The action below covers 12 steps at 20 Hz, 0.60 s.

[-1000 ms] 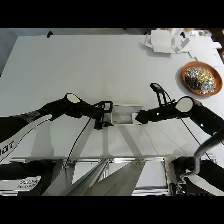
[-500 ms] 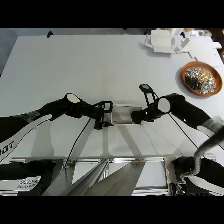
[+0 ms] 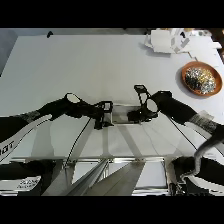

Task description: Fold the box and place the chain.

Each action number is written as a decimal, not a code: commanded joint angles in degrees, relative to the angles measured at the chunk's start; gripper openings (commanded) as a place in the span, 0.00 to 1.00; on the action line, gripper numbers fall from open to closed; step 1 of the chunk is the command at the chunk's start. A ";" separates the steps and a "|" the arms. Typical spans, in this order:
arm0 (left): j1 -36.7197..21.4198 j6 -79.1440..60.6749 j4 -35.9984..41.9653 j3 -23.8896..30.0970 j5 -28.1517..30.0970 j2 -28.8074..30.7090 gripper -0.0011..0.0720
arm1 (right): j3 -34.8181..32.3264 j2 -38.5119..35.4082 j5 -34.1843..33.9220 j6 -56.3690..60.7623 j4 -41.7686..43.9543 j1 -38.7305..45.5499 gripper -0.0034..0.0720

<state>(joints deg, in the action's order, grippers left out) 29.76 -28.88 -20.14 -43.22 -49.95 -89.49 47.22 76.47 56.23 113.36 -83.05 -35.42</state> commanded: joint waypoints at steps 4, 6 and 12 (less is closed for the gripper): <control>-0.02 -0.02 -0.02 0.00 0.00 0.04 0.25 | 0.26 1.99 1.49 2.82 -0.74 -0.70 0.27; -0.02 -0.02 -0.02 0.00 0.00 0.04 0.25 | 0.26 1.99 1.49 2.78 -0.76 -0.70 0.14; -0.02 -0.02 -0.02 0.00 0.00 0.04 0.25 | 0.26 1.99 1.14 2.84 -0.72 -0.70 0.19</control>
